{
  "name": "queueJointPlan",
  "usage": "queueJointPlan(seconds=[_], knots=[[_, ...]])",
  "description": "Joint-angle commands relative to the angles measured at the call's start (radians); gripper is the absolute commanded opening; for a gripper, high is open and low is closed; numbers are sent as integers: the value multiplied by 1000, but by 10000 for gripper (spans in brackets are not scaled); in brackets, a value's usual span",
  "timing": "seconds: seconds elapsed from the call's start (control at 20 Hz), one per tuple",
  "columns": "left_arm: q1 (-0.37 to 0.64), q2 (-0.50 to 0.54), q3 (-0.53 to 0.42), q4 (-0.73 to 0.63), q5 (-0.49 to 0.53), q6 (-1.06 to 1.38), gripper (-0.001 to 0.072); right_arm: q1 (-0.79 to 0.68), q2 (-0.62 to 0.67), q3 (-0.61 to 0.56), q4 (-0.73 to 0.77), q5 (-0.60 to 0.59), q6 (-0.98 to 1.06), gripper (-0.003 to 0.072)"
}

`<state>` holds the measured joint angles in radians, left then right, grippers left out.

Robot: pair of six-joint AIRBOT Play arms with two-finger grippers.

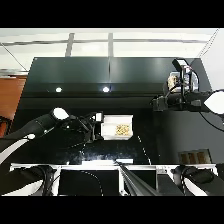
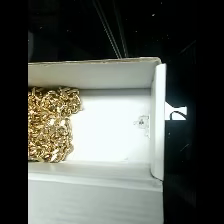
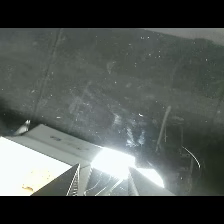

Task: Fold the box and place the chain.

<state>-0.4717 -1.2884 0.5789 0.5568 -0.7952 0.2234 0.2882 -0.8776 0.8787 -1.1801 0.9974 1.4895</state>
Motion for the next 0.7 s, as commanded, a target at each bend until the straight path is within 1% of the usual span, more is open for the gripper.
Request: queueJointPlan(seconds=[0.0,0.05,0.1,0.25,0.3,0.35,0.5,0.6,0.65], knots=[[0,-5,1,1,-2,13,599,0,0,-1,-1,0,-1,351],[0,-5,1,3,-2,13,480,1,-1,-1,-2,0,0,350],[0,-5,1,3,-1,13,466,1,-3,-2,0,1,0,350],[0,-5,1,3,0,13,467,29,-41,-2,-4,-10,-1,354],[0,-5,1,3,0,13,467,48,-64,-2,-1,-36,0,556],[0,-5,1,3,0,13,467,77,-93,-1,0,-69,-2,705],[0,-5,1,3,-1,13,467,121,-198,6,23,-158,-19,704],[0,-5,1,3,-1,13,467,121,-262,21,160,-167,-153,704],[0,-5,1,3,-1,13,468,121,-287,24,255,-148,-275,704]])
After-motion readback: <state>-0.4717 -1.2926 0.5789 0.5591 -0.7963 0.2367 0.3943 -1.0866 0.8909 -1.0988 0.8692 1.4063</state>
